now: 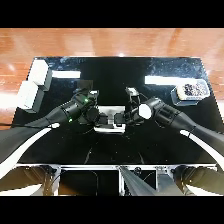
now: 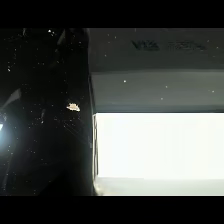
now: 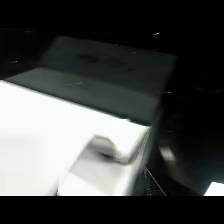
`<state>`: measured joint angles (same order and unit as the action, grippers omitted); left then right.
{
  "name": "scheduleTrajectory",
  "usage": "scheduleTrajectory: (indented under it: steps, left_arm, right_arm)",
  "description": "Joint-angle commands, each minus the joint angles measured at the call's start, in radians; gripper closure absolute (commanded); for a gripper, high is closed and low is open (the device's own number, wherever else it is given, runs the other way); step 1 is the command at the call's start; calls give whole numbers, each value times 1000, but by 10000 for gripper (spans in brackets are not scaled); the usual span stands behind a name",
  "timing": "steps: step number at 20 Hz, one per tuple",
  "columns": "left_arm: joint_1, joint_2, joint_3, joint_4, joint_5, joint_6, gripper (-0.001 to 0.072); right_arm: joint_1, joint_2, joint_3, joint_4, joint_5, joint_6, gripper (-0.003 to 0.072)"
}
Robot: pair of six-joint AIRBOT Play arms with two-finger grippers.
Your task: Fold the box and place the chain.
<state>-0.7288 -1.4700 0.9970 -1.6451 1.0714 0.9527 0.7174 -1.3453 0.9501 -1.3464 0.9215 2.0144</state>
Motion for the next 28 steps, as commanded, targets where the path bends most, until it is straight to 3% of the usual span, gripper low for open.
scheduleTrajectory:
  steps: [1, 16, 17, 24, 28]
  left_arm:
    - [0, 0, 0, 2, 0, 0, 690]
    - [-1, 0, 0, 5, -4, 0, 690]
    - [-3, 0, 0, 5, -8, 0, 690]
    - [-6, 0, 0, 8, -6, 1, 690]
    - [-6, 0, 0, 9, -6, 1, 690]
  right_arm:
    - [34, -19, 24, -126, 21, 95, 75]
    - [73, -105, 104, -216, 150, 200, 146]
    - [73, -110, 111, -211, 151, 203, 246]
    - [72, -144, 147, -202, 176, 195, 259]
    - [72, -166, 164, -191, 249, 177, 292]
